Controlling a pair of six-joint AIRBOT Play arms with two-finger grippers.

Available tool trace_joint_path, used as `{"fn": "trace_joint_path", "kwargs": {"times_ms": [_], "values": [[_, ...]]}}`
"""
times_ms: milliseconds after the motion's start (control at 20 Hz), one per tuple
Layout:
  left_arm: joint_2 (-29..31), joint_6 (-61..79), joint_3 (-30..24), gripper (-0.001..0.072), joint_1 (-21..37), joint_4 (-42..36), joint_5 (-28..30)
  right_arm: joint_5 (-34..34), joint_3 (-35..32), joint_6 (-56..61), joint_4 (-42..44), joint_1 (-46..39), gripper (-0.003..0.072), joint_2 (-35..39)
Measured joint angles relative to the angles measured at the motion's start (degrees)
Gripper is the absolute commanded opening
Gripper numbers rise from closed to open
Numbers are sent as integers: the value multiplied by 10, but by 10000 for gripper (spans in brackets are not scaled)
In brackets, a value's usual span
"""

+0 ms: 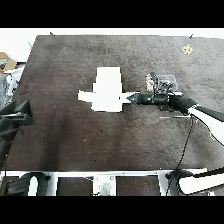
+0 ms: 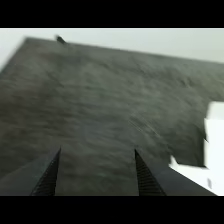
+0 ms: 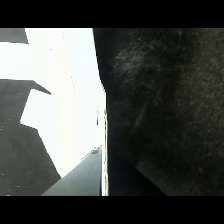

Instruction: Fold the box and place the chain.

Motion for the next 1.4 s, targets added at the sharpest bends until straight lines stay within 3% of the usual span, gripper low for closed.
{"fn": "trace_joint_path", "kwargs": {"times_ms": [250, 500, 850, 1150, 1300, 1400], "values": [[-211, 158, 113, 505, 0, -139, -175, -27, 3, -11, -32, 9, 1, -3], [-468, 240, 281, 505, -46, -183, -349, -51, 3, -30, -50, 11, 1, -3], [-795, 165, 592, 505, -179, -81, -402, -61, 3, -59, -41, 12, 2, -3], [-1021, 9, 883, 473, -210, 39, -482, -50, 3, -82, -39, 12, 1, -3], [-1110, -52, 986, 474, -214, 63, -533, -46, 3, -89, -39, 12, 2, -3], [-1154, -75, 1026, 473, -214, 62, -560, -45, 3, -94, -40, 12, 2, -3]]}}
